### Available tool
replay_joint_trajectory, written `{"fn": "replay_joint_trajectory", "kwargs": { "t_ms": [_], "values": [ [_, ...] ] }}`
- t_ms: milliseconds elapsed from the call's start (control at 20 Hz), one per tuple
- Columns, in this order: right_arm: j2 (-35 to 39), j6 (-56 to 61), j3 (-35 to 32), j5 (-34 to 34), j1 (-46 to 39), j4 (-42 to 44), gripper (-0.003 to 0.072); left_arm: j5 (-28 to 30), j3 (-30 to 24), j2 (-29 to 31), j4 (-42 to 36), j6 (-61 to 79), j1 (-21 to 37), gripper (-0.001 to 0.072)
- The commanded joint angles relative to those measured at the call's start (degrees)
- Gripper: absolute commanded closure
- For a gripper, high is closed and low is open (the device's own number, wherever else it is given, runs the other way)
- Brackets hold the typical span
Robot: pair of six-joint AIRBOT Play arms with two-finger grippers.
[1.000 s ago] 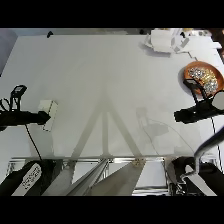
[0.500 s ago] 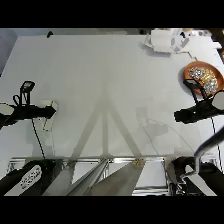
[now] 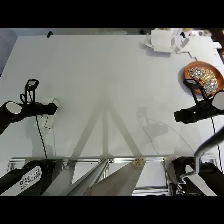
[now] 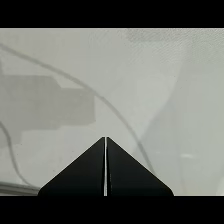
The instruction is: Fold the box and place the chain.
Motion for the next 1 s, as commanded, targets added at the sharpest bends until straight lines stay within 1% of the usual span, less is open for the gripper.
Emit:
{"fn": "replay_joint_trajectory", "kwargs": {
  "t_ms": [0,50,150,200,400,600,800,900,950],
  "values": [
    [0.04,0.0,-0.02,0.02,-0.04,0.02,0.0671,0.31,-0.04,-0.15,0.04,-0.15,-0.22,0.0241],
    [0.04,0.0,-0.02,0.02,-0.04,0.02,0.0671,0.7,-0.04,-0.15,0.04,-0.15,-0.22,0.0173],
    [0.04,0.0,-0.02,0.02,-0.04,0.02,0.0671,1.95,-0.04,-0.15,0.04,-0.15,-0.22,0.0078],
    [0.04,0.0,-0.02,0.02,-0.04,0.02,0.0671,2.64,-0.04,-0.13,0.02,-0.17,-0.22,0.0008],
    [0.04,0.0,-0.02,0.02,-0.04,0.0,0.0671,4.11,0.02,1.79,0.02,-0.15,-0.22,0.0009],
    [0.04,0.0,-0.02,0.02,-0.04,0.02,0.0671,8.09,0.02,4.63,-0.24,-0.15,-0.22,0.0011],
    [0.04,0.0,-0.02,0.02,-0.04,0.02,0.0671,8.37,0.02,4.46,-4.02,-0.15,-0.24,0.0026],
    [0.04,0.0,-0.02,0.02,-0.04,0.02,0.0671,7.72,0.0,4.07,-5.77,-0.13,-0.26,0.0193],
    [0.04,0.0,-0.02,0.02,-0.04,0.0,0.0671,7.21,0.02,3.8,-5.81,-0.13,-0.37,0.0219]
  ]
}}
